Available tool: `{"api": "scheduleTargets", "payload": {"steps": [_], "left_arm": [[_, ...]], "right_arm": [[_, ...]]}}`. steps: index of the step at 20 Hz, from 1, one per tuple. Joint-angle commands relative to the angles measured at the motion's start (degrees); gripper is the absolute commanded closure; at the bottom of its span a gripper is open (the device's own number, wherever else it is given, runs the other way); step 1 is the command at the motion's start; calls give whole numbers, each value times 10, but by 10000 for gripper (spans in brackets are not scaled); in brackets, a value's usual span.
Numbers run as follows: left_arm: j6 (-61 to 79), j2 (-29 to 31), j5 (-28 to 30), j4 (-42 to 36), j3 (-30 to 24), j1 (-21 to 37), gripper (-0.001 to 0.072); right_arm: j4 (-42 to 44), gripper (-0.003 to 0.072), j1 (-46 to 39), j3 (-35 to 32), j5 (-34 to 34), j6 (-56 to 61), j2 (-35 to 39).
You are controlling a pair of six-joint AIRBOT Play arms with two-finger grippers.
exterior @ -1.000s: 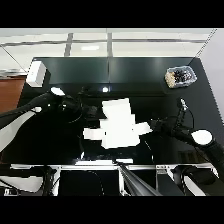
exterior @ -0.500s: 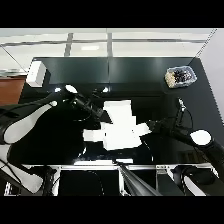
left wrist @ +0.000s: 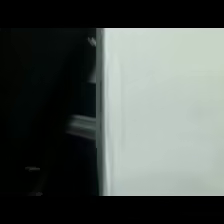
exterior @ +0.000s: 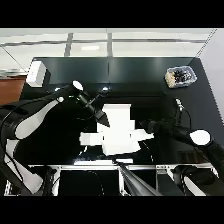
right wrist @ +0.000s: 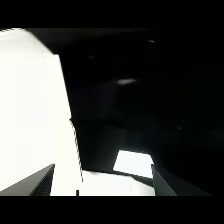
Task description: Fold the box and place the chain.
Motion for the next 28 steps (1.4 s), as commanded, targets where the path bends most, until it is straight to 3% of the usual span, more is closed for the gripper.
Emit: {"api": "scheduleTargets", "payload": {"steps": [1,4,7,9,12,16,19,23,28], "left_arm": [[-10,14,-11,42,13,-2,688],[11,97,63,63,-36,-10,688],[168,236,282,63,-170,-35,684],[301,289,375,63,-229,-54,682],[402,283,385,65,-236,-62,683],[404,253,426,64,-236,-62,683],[404,248,433,64,-236,-61,683],[404,248,432,65,-236,-61,683],[404,248,431,64,-236,-61,683]], "right_arm": [[-84,-27,-7,61,105,-34,0],[-228,-27,-11,148,229,-38,0],[-306,-26,-11,174,254,-45,0],[-287,-21,-11,174,248,-44,0],[-202,-21,-4,166,188,-88,0],[-199,-21,49,120,118,-364,0],[-199,-21,90,83,117,-526,-3],[-198,-21,132,68,120,-556,-43],[-180,-21,196,68,43,-571,-110]]}}
